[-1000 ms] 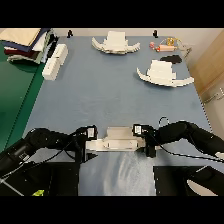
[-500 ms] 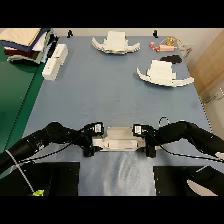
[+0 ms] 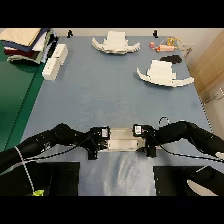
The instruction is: Fold the box.
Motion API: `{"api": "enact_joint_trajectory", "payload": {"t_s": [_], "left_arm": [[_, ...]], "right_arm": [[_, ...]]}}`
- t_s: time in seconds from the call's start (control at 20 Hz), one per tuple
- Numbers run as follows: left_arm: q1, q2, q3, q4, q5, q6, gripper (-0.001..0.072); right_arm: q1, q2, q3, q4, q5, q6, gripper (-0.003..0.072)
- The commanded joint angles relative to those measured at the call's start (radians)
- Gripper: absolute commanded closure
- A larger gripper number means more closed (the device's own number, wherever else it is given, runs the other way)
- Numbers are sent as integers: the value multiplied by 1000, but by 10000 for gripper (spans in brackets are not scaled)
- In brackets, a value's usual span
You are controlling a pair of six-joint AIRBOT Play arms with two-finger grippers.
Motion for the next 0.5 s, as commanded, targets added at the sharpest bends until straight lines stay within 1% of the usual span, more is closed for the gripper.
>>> {"api": "enact_joint_trajectory", "payload": {"t_s": [0.0,0.25,0.45], "left_arm": [[-27,-13,9,-42,58,10,612],[-57,-56,35,-103,60,52,613],[-59,-56,36,-119,74,51,609]], "right_arm": [[0,0,0,4,0,1,170],[0,0,0,4,0,1,171],[0,0,0,5,0,1,170]]}}
